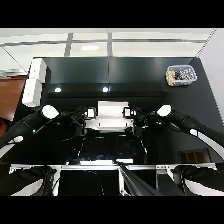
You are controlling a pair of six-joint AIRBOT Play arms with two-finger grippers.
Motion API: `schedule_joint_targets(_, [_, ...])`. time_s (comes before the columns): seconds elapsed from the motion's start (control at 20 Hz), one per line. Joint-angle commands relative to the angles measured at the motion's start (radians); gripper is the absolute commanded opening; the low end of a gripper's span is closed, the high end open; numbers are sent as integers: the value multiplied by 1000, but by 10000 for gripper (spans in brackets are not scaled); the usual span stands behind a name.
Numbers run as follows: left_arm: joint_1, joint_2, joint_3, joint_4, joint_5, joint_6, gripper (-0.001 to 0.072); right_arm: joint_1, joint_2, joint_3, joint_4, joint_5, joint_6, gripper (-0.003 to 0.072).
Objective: Fold the box and place the chain.
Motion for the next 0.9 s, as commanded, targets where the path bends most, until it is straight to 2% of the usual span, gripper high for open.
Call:
schedule_joint_targets(0.0, [-6,-11,-1,-66,0,13,679,0,0,0,0,1,0,441])
schedule_joint_targets(0.05, [-6,-11,-1,-67,0,21,651,0,0,0,0,1,0,441])
schedule_joint_targets(0.15, [-6,-11,-1,-68,0,24,435,0,0,0,0,1,0,441])
schedule_joint_targets(0.2, [-6,-11,-1,-68,0,24,359,0,0,0,0,1,0,441])
schedule_joint_targets(0.25, [-6,-11,-1,-68,0,24,295,0,0,0,0,1,0,441])
schedule_joint_targets(0.3, [-6,-11,-1,-68,0,24,263,0,0,0,0,0,0,441])
schedule_joint_targets(0.45, [-6,-16,-1,-86,0,24,263,0,0,0,0,1,0,441])
schedule_joint_targets(0.65, [-6,-43,1,-201,-1,24,263,0,0,0,0,1,0,441])
schedule_joint_targets(0.85, [-7,-54,14,-256,-39,24,262,0,0,0,0,0,0,441])
